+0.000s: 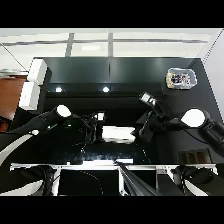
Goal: Fold the box and place the chain.
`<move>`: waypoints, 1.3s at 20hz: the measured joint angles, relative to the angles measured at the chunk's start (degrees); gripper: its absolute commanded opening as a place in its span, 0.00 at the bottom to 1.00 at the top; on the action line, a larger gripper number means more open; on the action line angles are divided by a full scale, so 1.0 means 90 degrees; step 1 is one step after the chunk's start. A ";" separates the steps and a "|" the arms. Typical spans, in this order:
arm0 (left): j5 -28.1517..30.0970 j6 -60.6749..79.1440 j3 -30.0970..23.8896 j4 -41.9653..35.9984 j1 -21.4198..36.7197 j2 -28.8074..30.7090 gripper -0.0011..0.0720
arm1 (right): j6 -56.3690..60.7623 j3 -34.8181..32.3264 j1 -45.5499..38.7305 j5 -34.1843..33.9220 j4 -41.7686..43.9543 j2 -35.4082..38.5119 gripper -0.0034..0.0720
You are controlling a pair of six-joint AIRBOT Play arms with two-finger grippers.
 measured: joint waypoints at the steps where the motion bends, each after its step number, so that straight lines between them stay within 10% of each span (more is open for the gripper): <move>1: 0.0002 0.0000 0.0000 0.0000 0.0000 0.0000 0.65 | -0.0357 -0.0010 0.0080 0.0015 -0.0015 0.0000 0.98; 12: 0.0007 0.0002 0.0000 0.0000 0.0000 0.0000 0.65 | -0.1870 -0.0119 0.0306 -0.0024 -0.0032 -0.0112 0.96; 16: 0.0010 -0.0002 0.0000 0.0000 0.0000 0.0000 0.65 | -0.2147 -0.0148 0.0321 -0.0177 0.0056 -0.0325 0.71; 20: 0.0012 -0.0002 0.0000 0.0000 0.0000 0.0000 0.65 | -0.2370 -0.0146 0.0415 -0.0245 0.0177 -0.0415 0.67; 22: 0.0012 -0.0002 0.0000 0.0000 0.0000 0.0000 0.65 | -0.2426 -0.0148 0.0474 -0.0260 0.0214 -0.0430 0.43; 26: 0.0012 -0.0002 0.0000 0.0000 0.0000 -0.0002 0.65 | -0.2472 -0.0146 0.0529 -0.0282 0.0236 -0.0442 0.43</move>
